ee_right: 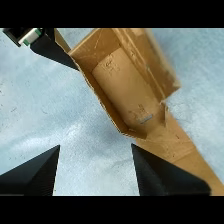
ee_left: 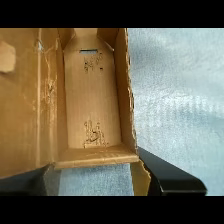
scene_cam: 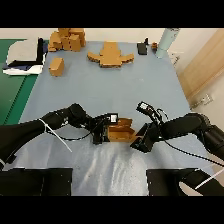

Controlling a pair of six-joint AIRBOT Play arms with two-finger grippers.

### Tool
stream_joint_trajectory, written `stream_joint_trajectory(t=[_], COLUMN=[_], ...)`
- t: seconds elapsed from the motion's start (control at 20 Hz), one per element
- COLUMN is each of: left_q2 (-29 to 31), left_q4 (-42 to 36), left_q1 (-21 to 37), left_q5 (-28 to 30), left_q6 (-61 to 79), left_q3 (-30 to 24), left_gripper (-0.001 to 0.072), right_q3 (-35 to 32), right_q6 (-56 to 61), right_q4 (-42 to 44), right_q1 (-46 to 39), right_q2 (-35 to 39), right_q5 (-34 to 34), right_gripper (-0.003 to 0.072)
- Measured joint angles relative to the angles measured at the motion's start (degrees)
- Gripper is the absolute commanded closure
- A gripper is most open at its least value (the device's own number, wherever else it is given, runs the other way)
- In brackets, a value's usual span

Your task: Fold the box.

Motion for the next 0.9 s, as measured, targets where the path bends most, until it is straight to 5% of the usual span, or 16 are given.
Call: stream_joint_trajectory(t=[0.4,0.75,0.8,0.85,0.9], left_q2=[0.1,0.0,0.0,0.0,0.0], left_q4=[0.4,0.5,0.5,0.5,0.5], left_q1=[-0.7,-0.8,-0.8,-0.8,-0.8], left_q5=[2.0,2.4,2.4,2.4,2.4], left_q6=[-0.5,-0.6,-0.6,-0.6,-0.6], left_q3=[-0.8,-0.9,-0.9,-0.9,-0.9], left_gripper=[0.0252,0.0252,0.0252,0.0252,0.0252], right_q3=[0.0,-0.1,-0.1,-0.1,-0.1], right_q6=[1.1,19.9,22.3,24.5,26.5], right_q4=[0.3,1.4,1.4,1.6,2.3], right_q1=[0.0,0.0,0.0,0.0,0.0], right_q2=[0.0,-0.2,-0.3,-0.6,-1.0], right_q5=[0.0,3.2,4.0,4.9,6.1], right_gripper=[-0.0020,0.0011,0.0216,0.0556,0.0681])
